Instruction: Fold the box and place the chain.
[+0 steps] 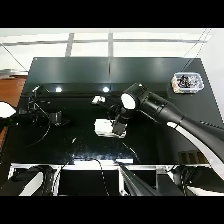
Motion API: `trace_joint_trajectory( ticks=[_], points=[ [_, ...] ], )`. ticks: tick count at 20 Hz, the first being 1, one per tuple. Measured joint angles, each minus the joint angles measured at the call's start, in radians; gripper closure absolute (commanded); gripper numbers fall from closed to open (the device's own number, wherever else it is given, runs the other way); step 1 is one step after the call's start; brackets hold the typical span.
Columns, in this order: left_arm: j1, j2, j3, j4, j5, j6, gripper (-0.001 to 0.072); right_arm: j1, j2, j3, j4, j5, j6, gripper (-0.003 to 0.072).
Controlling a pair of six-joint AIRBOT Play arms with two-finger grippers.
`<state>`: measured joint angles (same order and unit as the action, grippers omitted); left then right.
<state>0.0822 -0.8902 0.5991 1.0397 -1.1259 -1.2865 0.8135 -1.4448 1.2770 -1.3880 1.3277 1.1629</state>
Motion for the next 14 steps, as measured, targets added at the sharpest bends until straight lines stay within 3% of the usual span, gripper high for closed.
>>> trace_joint_trajectory(
  ticks=[14],
  points=[
    [0.0, 0.0, 0.0, 0.0, 0.0, 0.0, 0.0001, 0.0, 0.0, 0.0, -0.004, -0.003, 0.011, 0.0361]
  ],
)
